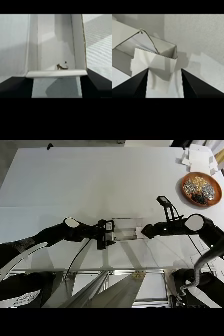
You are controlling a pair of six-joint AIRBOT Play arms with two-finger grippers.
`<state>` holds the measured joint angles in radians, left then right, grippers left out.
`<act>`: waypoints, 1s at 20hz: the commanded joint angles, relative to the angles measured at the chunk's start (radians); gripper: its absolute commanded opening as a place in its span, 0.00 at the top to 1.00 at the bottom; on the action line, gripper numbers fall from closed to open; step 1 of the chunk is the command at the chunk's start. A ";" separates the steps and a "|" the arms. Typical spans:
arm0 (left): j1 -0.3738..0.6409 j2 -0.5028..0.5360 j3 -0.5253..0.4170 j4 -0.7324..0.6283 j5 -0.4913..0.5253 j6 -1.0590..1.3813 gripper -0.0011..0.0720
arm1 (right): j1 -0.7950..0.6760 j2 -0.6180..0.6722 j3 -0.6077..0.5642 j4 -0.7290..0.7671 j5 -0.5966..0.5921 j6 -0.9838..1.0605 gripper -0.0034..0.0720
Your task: Fold the box and place the chain.
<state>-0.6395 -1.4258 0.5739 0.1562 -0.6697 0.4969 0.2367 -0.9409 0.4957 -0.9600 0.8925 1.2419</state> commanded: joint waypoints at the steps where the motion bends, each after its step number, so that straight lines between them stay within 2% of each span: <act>1: 0.000 0.000 0.001 0.000 0.000 0.000 0.56 | 0.001 0.000 0.001 0.003 0.002 0.015 0.35; 10: 0.000 0.000 0.001 0.000 0.000 0.000 0.56 | 0.076 0.000 0.003 -0.022 -0.041 0.071 0.35; 16: 0.000 0.000 0.001 0.000 0.000 0.000 0.56 | 0.076 -0.001 0.005 -0.081 -0.039 0.137 0.35; 20: 0.000 0.000 0.001 0.000 0.000 0.000 0.56 | 0.157 -0.024 0.063 -0.177 -0.030 0.219 0.35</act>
<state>-0.6395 -1.4258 0.5739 0.1562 -0.6697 0.4969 0.3508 -0.9497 0.5266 -1.0714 0.8558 1.3987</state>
